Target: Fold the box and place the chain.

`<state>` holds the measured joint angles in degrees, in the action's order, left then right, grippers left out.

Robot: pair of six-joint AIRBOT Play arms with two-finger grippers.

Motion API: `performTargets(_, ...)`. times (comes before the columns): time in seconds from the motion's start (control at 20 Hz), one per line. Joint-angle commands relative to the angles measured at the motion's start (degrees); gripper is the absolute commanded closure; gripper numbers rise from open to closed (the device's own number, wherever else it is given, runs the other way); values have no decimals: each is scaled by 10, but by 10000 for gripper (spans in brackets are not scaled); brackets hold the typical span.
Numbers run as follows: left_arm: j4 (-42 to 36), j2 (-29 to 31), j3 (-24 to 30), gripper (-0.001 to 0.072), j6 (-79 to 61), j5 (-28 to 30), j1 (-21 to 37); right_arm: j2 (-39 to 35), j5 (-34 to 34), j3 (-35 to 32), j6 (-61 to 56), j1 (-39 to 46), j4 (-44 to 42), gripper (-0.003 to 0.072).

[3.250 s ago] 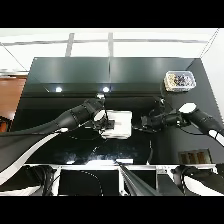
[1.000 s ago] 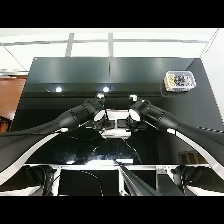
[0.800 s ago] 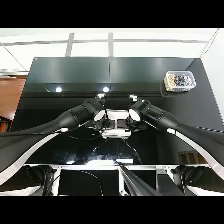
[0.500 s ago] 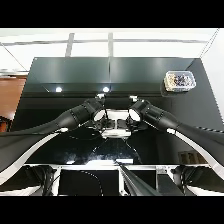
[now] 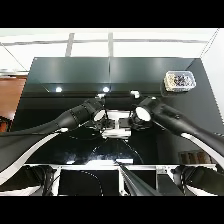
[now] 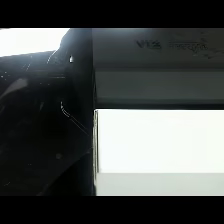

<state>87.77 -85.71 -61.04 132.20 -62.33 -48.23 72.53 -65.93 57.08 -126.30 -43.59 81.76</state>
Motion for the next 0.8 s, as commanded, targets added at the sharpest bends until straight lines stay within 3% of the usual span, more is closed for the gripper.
performTargets(0.0,0,0,0,678,0,0,1,-112,-49,0,31,10,63,332)
performTargets(0.1,0,0,0,678,0,0,1,-168,-53,0,29,35,162,333)
performTargets(0.2,0,0,0,678,0,2,1,-174,-48,-3,15,87,329,333)
performTargets(0.25,0,0,0,678,0,2,1,-169,-13,-16,1,127,397,333)
performTargets(0.35,0,0,0,678,0,3,1,-145,120,-46,-36,235,438,333)
performTargets(0.5,0,0,0,678,0,3,1,-68,271,-37,-121,399,307,333)
performTargets(0.65,0,0,0,678,0,4,0,37,281,48,-24,503,45,332)
performTargets(0.7,0,0,0,678,0,4,1,72,259,85,25,520,-28,263)
performTargets(0.75,0,0,0,678,0,4,1,110,224,127,87,534,-101,-34)
